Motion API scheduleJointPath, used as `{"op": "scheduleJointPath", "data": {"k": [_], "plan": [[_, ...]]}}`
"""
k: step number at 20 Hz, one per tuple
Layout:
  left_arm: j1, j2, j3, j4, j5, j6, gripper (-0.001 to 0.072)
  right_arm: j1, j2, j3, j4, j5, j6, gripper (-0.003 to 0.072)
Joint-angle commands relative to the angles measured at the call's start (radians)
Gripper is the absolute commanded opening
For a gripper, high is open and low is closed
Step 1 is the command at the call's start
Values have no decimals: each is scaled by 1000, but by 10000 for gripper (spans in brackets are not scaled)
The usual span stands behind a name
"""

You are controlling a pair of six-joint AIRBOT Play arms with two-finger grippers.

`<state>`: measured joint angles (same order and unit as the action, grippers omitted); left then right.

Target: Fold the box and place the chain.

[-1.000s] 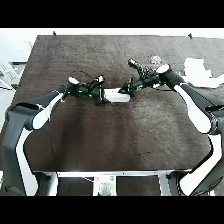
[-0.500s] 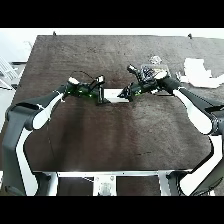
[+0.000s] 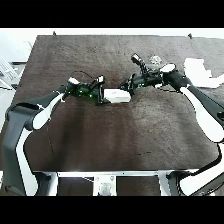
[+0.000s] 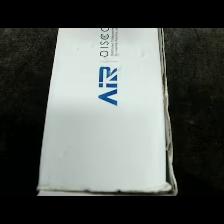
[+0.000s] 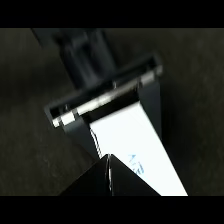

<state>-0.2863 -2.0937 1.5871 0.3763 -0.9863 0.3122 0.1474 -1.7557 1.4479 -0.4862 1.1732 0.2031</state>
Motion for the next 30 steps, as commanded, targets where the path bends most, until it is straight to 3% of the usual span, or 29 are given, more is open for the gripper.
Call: {"op": "scheduleJointPath", "data": {"k": [1,5,12,17,18,19,24,30], "plan": [[1,0,0,1,2,2,420,0,22,2,26,-2,24,11],[1,0,0,0,2,2,420,-8,175,-82,23,-5,87,9],[1,0,0,-13,1,2,420,-160,698,-595,23,-219,137,10],[1,0,0,-73,-24,-2,418,-228,867,-792,23,-235,137,10],[1,0,0,-89,-26,-13,270,-232,882,-806,23,-235,138,10],[4,6,0,-98,-32,-48,20,-232,889,-812,23,-234,138,10],[57,106,1,-41,-60,-235,17,-232,896,-813,23,-231,153,11],[241,315,0,288,-58,-543,15,-232,896,-813,26,-231,186,10]]}}
